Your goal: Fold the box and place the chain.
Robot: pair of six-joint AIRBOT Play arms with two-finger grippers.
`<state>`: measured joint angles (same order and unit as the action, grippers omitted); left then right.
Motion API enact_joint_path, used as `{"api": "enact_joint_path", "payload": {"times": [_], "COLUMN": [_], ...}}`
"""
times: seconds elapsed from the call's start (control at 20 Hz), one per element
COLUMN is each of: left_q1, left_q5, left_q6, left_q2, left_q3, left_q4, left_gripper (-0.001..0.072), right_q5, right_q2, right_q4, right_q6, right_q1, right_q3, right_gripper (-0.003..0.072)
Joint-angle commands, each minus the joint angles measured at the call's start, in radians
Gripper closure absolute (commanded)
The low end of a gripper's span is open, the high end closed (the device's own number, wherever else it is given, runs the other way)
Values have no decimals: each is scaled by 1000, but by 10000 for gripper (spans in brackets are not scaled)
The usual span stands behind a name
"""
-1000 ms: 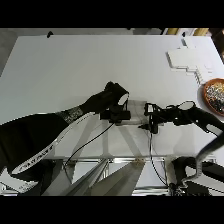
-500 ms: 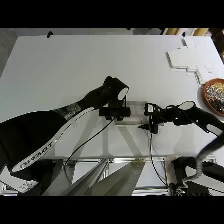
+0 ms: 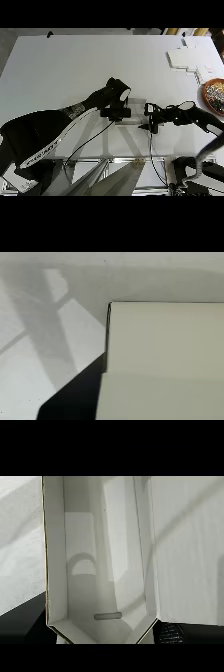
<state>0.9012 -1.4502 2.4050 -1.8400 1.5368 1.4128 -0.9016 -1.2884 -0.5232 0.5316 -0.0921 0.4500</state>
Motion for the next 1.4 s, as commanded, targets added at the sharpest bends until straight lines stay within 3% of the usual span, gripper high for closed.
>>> {"api": "enact_joint_path", "payload": {"times": [0.0,0.15,0.2,0.3,0.35,0.65,0.9,0.95,1.1,1.35], "left_q1": [1,3,3,1,-6,-76,-144,-158,-231,-378], "left_q5": [-2,0,4,0,-2,-6,-106,-84,137,519], "left_q6": [1,0,0,-2,-15,-243,-552,-631,-1117,-2312], "left_q2": [-9,-8,-6,7,18,150,301,338,455,525], "left_q3": [1,1,1,1,1,1,-33,-66,-276,-691], "left_q4": [-33,-27,-29,-30,-30,-30,-40,-40,-198,-565], "left_gripper": [709,705,608,308,249,251,251,251,192,187], "right_q5": [0,0,0,0,0,0,0,0,0,0], "right_q2": [0,0,0,0,0,0,0,0,0,0], "right_q4": [0,0,0,0,0,0,0,0,0,0], "right_q6": [0,0,0,0,0,0,0,0,0,0], "right_q1": [0,0,0,0,0,0,0,0,0,0], "right_q3": [1,1,1,1,1,1,1,1,1,1], "right_gripper": [246,246,246,246,246,246,246,246,246,246]}}
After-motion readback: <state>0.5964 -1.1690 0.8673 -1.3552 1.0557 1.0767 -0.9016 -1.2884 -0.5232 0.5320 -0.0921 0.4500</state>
